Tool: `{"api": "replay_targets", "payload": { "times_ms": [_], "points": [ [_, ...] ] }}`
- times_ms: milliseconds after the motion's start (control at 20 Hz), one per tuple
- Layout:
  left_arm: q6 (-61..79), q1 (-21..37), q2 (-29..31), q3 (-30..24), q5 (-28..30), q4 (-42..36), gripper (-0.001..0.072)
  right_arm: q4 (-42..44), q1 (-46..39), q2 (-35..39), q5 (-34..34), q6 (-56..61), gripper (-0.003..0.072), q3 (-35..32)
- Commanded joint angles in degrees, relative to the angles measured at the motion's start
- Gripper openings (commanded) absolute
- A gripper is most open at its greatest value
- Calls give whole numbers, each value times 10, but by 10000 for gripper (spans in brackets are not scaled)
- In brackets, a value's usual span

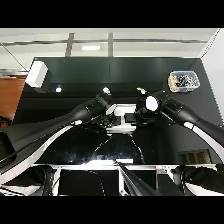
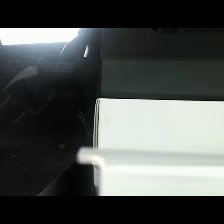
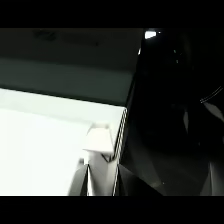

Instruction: Fold the box and place the chain.

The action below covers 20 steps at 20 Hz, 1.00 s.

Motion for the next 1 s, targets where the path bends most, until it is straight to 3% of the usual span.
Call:
{"api": "replay_targets", "payload": {
  "times_ms": [0,400,500,900,950],
  "points": [
    [1,0,0,0,-1,0,28,-7,2,-14,2,6,191,1],
    [1,0,0,0,-1,0,28,-83,43,-54,35,52,189,46],
    [1,0,0,0,-1,0,28,-85,43,-58,41,57,128,49],
    [1,0,0,0,-1,0,28,-93,43,-70,60,79,127,50],
    [1,0,0,0,-1,0,28,-93,43,-70,59,83,47,50]
  ]
}}
